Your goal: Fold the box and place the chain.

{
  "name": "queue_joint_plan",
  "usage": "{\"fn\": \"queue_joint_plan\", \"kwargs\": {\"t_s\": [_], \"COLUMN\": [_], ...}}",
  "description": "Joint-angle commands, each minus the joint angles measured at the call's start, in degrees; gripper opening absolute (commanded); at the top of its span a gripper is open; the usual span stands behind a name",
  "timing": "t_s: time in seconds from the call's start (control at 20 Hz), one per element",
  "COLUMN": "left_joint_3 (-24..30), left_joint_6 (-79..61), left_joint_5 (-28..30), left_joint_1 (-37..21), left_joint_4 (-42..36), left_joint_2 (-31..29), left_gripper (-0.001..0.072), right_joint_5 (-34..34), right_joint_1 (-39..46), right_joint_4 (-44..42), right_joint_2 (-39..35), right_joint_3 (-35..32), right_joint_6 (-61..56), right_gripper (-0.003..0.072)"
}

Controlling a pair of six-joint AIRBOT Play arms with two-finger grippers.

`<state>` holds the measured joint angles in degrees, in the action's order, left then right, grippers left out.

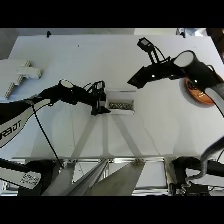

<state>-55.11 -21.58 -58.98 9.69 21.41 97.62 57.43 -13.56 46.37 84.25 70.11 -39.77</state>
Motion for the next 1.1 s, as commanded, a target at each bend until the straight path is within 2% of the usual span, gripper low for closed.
{"fn": "queue_joint_plan", "kwargs": {"t_s": [0.0,0.15,0.35,0.5,0.55,0.7,0.8,0.9,1.05], "left_joint_3": [-0.02,-0.02,-0.02,-0.02,-0.02,-0.02,-0.02,-0.02,-0.02], "left_joint_6": [-0.02,-0.02,-0.02,-0.02,-0.02,-0.02,-0.02,-0.02,-0.02], "left_joint_5": [0.02,0.02,0.02,0.00,0.02,0.00,0.02,0.02,0.02], "left_joint_1": [0.04,0.04,0.04,0.04,0.04,0.04,0.04,0.04,0.04], "left_joint_4": [0.00,0.00,0.00,0.00,0.00,0.00,0.00,0.00,0.00], "left_joint_2": [-0.04,-0.04,-0.04,-0.04,-0.04,-0.04,-0.04,-0.04,-0.04], "left_gripper": [0.0456,0.0456,0.0456,0.0456,0.0456,0.0456,0.0456,0.0456,0.0456], "right_joint_5": [7.32,12.98,16.13,14.88,13.42,7.98,6.73,6.47,6.25], "right_joint_1": [0.17,-1.49,-4.94,-7.30,-8.04,-10.16,-11.43,-12.15,-12.26], "right_joint_4": [-0.24,-0.35,0.42,0.81,1.79,7.39,11.47,15.32,18.38], "right_joint_2": [6.73,7.69,7.43,7.41,7.41,7.41,7.41,7.41,7.41], "right_joint_3": [4.61,4.63,4.66,4.66,4.66,4.66,4.66,4.66,4.66], "right_joint_6": [-1.62,4.52,8.17,16.48,18.82,19.71,19.58,18.43,15.50], "right_gripper": [0.0315,0.0316,0.0316,0.0323,0.0349,0.0367,0.0355,0.0289,0.0288]}}
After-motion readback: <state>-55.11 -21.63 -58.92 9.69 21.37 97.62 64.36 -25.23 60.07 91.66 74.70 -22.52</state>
